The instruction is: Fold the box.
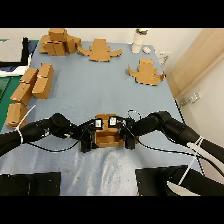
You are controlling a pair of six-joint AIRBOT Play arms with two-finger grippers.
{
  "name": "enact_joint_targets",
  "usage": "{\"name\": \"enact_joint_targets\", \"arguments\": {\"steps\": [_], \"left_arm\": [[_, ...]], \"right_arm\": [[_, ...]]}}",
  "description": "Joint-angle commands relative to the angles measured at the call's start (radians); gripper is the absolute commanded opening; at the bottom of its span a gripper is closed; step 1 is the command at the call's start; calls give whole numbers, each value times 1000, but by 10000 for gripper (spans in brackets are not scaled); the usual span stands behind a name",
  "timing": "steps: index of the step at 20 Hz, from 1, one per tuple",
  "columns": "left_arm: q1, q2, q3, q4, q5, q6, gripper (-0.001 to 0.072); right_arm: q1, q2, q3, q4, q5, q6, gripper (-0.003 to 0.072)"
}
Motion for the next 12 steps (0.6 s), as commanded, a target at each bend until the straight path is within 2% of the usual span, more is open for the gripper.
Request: {"name": "enact_joint_targets", "arguments": {"steps": [1, 7, 8, 9, 10, 12], "left_arm": [[0, 1, 0, 0, 0, 0, 521], [0, 1, 0, 0, 0, 0, 522], [0, 1, 0, 0, 0, 0, 521], [0, 1, 0, 0, 0, 0, 521], [0, 1, 0, 0, 0, 0, 521], [0, 1, 0, 0, 0, 0, 522]], "right_arm": [[4, -19, 0, 47, 18, -57, 141], [5, -40, 0, 129, 44, -138, 144], [9, -48, 0, 135, 44, -138, 207], [15, -56, 0, 137, 43, -138, 399], [21, -61, -1, 136, 44, -138, 515], [28, -68, -2, 134, 43, -138, 519]]}}
